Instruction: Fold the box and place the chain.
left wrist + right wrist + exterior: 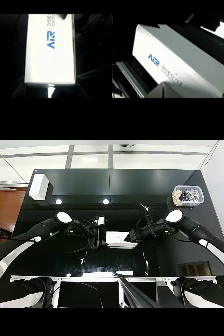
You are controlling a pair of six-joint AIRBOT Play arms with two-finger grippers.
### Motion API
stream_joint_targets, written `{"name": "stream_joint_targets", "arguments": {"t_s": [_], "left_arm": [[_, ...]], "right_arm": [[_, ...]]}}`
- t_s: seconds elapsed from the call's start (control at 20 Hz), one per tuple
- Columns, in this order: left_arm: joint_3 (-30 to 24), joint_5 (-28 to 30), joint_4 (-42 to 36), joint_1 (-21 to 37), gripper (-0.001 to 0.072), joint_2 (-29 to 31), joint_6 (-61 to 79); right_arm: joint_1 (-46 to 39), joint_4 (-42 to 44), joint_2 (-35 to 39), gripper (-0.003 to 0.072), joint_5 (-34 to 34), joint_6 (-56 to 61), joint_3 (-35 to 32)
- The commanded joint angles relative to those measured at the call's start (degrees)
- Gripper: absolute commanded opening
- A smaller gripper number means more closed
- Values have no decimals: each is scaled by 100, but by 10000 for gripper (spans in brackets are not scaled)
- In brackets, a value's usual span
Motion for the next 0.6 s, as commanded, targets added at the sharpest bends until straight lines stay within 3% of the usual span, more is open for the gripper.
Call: {"name": "stream_joint_targets", "arguments": {"t_s": [0.0,0.3,0.55], "left_arm": [[2,2,0,2,528,-4,-4],[2,-4,-2,4,528,-4,-4],[0,-11,-2,4,527,-2,-50]], "right_arm": [[-4,-269,-37,8,-85,114,-7],[-7,-157,-9,7,15,22,57],[-278,-326,557,8,1202,-57,800]]}}
